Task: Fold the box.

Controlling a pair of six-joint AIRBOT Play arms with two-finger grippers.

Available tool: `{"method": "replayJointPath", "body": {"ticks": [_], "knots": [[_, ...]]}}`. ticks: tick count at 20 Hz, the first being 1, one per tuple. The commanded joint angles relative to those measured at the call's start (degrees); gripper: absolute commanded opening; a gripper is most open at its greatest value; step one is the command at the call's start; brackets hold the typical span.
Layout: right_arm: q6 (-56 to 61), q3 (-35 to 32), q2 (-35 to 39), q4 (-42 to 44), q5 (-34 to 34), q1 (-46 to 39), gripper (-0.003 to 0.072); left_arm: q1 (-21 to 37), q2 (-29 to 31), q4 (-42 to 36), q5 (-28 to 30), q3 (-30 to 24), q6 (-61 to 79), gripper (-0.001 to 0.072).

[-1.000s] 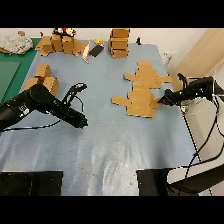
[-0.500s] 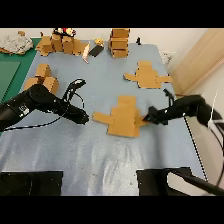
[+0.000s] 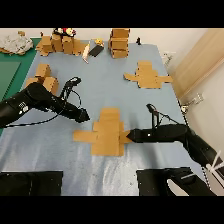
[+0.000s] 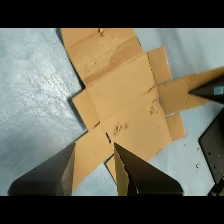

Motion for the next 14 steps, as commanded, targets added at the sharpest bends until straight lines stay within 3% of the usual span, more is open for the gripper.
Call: {"method": "replayJointPath", "body": {"ticks": [1, 5, 10, 11, 12, 14], "knots": [[1.3, -2.6, 3.8, -2.2, 5.0, 8.9, 0.0003, 3.4, -1.9, -1.1, -2.9, 0.0, 1.3, 0.0369], [1.3, -3.6, 3.7, -6.3, 9.6, 16.3, 0.0003, 6.7, -7.0, -4.1, -7.3, 0.0, 5.0, 0.037], [1.5, -3.7, 2.8, -9.3, 12.9, 19.1, 0.0003, 7.7, -11.8, -4.9, -9.6, -0.1, 6.3, 0.0373], [1.5, -3.8, 2.1, -9.2, 13.9, 19.5, 0.0003, 7.7, -12.4, -5.3, -10.1, -0.2, 7.0, 0.0498], [1.5, -4.1, 1.6, -9.0, 15.6, 20.2, 0.0003, 7.7, -13.1, -5.9, -10.5, -0.2, 7.0, 0.0546], [1.7, -4.7, 1.0, -8.0, 19.2, 22.4, 0.0003, 7.7, -14.1, -6.2, -10.8, -0.3, 7.1, 0.0545]]}}
